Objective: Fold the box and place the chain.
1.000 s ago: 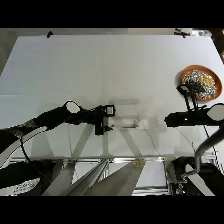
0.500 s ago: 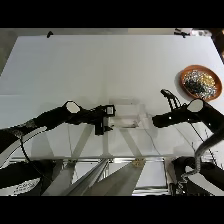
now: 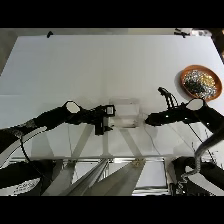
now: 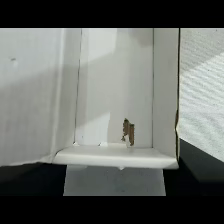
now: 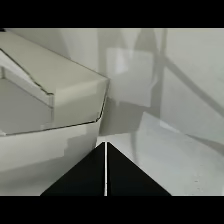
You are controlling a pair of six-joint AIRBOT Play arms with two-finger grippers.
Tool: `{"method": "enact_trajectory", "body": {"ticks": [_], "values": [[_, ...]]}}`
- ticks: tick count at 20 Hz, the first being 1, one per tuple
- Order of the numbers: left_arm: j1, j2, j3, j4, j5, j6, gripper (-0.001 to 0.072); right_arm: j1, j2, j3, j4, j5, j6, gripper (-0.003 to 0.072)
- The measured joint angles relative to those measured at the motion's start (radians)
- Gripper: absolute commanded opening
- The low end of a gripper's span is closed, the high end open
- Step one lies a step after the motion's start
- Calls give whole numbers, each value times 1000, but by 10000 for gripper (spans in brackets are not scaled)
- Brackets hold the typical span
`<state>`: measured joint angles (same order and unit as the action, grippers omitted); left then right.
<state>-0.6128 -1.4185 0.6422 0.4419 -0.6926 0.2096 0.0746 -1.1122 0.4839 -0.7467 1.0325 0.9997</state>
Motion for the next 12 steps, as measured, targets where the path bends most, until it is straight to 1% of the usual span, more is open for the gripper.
{"method": "enact_trajectory", "body": {"ticks": [2, 4, 6, 8, 9, 12], "values": [[0, 0, 0, 0, 0, 0, 372, 0, 0, 0, 24, 18, -13, 210], [0, 0, 0, 0, 0, 0, 372, 0, 3, 0, 44, 32, -21, 211], [0, 0, 0, 0, 0, 0, 372, 0, 17, 0, 59, 43, -24, 247], [0, 0, 0, 0, 0, 0, 372, 0, 41, 4, 68, 50, -21, 250], [0, 0, 0, 0, 0, 0, 372, 0, 53, 5, 70, 51, -19, 275], [0, 0, 0, 0, 0, 0, 372, 5, 77, 8, 72, 53, -12, 478]]}}
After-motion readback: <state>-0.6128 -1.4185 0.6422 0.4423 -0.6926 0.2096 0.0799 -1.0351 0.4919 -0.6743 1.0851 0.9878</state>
